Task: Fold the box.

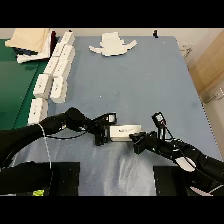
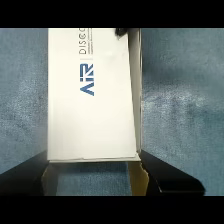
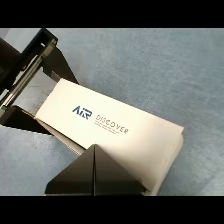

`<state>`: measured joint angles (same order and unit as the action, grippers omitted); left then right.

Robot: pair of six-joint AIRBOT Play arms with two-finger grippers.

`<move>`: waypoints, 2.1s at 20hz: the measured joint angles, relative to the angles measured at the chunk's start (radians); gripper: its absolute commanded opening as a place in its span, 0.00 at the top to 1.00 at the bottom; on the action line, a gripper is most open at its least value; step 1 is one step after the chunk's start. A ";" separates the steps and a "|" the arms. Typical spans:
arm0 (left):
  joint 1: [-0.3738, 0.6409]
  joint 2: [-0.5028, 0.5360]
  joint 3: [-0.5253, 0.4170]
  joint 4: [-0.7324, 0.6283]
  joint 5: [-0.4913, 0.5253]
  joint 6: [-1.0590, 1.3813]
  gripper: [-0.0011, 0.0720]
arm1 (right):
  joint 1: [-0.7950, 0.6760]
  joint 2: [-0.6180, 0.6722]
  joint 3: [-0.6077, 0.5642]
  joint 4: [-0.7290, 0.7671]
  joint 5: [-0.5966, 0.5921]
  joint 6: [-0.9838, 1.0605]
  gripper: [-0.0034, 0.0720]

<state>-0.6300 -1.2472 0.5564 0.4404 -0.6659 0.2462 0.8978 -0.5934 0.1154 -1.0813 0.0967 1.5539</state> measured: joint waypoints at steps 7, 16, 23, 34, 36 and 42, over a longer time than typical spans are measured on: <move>0.000 0.000 0.000 0.001 0.000 0.001 0.37 | -0.001 0.013 0.045 -0.023 -0.037 -0.002 0.95; 0.000 0.000 0.000 0.001 0.001 0.003 0.37 | -0.001 0.014 0.042 -0.039 0.080 -0.002 0.95; 0.000 0.000 0.000 0.001 0.001 0.003 0.37 | -0.013 0.007 0.155 -0.143 0.216 0.015 0.95; 0.000 0.000 0.000 0.001 0.001 0.003 0.37 | -0.428 -0.286 0.696 -0.552 0.871 0.356 0.92; 0.000 0.000 0.000 0.001 0.002 0.003 0.37 | -0.468 -0.332 0.727 -0.559 0.910 0.407 0.92; 0.014 0.034 0.004 0.013 0.013 -0.061 0.37 | -0.504 -0.415 0.757 -0.536 0.951 0.495 0.92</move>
<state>-0.6159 -1.2137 0.5606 0.4530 -0.6533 0.1852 0.3939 -1.0080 0.8722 -1.6173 1.0473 2.0491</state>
